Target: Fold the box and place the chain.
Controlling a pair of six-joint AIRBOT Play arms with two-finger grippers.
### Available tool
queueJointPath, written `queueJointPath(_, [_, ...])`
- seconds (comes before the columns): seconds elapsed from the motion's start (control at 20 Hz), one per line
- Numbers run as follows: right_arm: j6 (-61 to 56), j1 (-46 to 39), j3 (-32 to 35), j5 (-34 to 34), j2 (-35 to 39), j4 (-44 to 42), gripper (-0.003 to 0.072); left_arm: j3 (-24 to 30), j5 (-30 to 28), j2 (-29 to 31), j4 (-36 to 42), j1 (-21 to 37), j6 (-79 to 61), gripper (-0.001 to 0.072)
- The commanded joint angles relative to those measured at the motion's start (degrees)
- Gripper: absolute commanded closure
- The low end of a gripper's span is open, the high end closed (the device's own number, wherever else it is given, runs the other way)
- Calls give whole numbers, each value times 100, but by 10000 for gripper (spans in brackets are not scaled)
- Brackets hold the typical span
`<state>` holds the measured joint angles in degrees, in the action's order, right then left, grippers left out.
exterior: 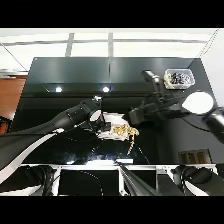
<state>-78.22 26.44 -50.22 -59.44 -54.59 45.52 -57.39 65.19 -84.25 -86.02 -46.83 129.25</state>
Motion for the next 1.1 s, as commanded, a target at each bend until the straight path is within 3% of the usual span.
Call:
queueJointPath(0.0, [527, -660, 352, -542, 765, 778, 298, -4, 9, 0, 11, 2, 0, 678])
queueJointPath(0.2, [1257, -595, 2057, 986, 1108, 1189, 298, -4, 0, 0, 17, 2, 0, 679])
queueJointPath(0.25, [1537, -492, 2411, 1561, 1108, 1202, 248, -4, 0, 0, 17, 2, 0, 679])
queueJointPath(0.3, [2020, -367, 2708, 2068, 1104, 1215, -34, -4, 0, 0, 17, 2, -2, 679])
queueJointPath(0.4, [2664, -146, 2977, 2555, 984, 1495, -34, -4, 0, 0, 17, 2, -2, 679])
queueJointPath(0.55, [4192, 74, 2975, 2597, 693, 1464, -34, -4, 2, 0, 17, 2, -2, 679])
queueJointPath(0.65, [4736, 66, 2975, 2634, 463, 754, -34, -4, 2, 0, 61, 2, -2, 679])
queueJointPath(0.85, [6931, 66, 2975, 2566, 37, -730, -34, -4, 0, 0, 116, 2, -2, 678])
queueJointPath(1.05, [7167, 66, 2975, 2964, -291, -861, -34, -4, 2, 0, 120, 2, 0, 679])
